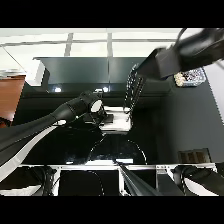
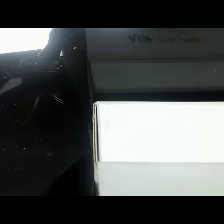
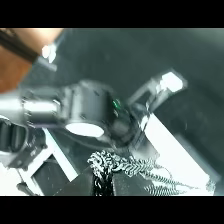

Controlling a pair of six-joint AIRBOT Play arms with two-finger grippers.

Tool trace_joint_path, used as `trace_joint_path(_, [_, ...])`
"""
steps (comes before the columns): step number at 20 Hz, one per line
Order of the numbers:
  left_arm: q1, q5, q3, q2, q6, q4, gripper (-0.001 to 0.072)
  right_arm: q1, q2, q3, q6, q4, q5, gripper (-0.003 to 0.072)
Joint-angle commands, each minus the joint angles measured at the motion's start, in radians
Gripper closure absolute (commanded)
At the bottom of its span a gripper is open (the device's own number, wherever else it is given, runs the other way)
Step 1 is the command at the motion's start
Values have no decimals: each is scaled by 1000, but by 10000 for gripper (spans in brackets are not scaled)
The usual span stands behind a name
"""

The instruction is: Fold the box and place the chain.

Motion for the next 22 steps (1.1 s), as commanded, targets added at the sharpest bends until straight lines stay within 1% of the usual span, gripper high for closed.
trace_joint_path(1, [0, 0, 0, -1, 0, 0, 680, 0, 1, -138, -19, 3, -28, 674])
trace_joint_path(4, [0, 0, 0, -1, 0, 0, 680, 6, 1, -221, -18, 7, -55, 674])
trace_joint_path(9, [0, 0, 0, -1, 0, 0, 681, 62, 1, -373, -22, 5, -153, 673])
trace_joint_path(11, [0, 0, 0, -1, 0, 0, 680, 87, 1, -456, -21, 3, -220, 673])
trace_joint_path(16, [0, 0, 0, -1, 0, 0, 681, 100, 1, -659, -19, -3, -489, 673])
trace_joint_path(18, [0, 0, 0, -1, 0, 0, 680, 100, 0, -706, -14, -2, -525, 670])
trace_joint_path(19, [0, 0, 0, -1, 0, 0, 680, 100, 0, -720, -13, -1, -524, 555])
trace_joint_path(20, [0, 0, 0, -1, 0, 0, 680, 100, 0, -726, -13, -2, -516, 357])
trace_joint_path(22, [0, 0, 0, -1, 0, 1, 680, 78, 5, -725, -19, -5, -470, 356])
